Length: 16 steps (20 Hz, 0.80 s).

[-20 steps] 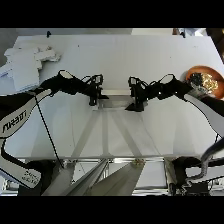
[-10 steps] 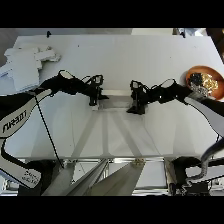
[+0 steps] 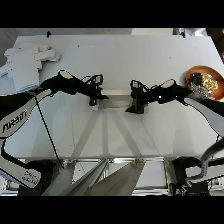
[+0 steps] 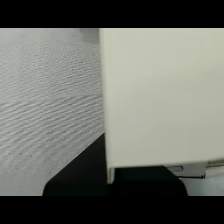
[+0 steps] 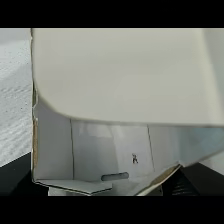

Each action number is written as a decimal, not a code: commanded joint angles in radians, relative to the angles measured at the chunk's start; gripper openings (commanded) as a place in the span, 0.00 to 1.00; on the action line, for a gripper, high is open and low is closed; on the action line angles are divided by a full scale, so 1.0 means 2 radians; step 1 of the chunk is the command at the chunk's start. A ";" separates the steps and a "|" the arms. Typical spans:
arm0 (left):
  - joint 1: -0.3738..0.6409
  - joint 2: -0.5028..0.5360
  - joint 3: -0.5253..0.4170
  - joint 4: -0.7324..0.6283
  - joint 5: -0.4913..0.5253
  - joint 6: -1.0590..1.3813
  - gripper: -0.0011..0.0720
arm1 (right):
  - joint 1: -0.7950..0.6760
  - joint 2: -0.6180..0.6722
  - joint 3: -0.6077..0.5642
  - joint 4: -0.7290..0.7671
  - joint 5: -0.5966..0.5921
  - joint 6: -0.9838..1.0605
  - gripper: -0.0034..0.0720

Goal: Fold the box and place the chain.

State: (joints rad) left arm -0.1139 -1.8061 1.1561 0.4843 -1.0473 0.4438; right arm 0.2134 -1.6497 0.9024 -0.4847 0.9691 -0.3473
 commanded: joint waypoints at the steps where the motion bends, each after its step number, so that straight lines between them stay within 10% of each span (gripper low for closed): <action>1: 0.000 0.000 0.000 0.000 0.000 0.001 0.03 | 0.005 0.000 0.000 0.006 0.005 -0.014 0.97; 16: 0.000 0.000 0.000 0.000 0.000 0.001 0.03 | 0.013 -0.009 0.002 -0.038 0.019 0.004 0.97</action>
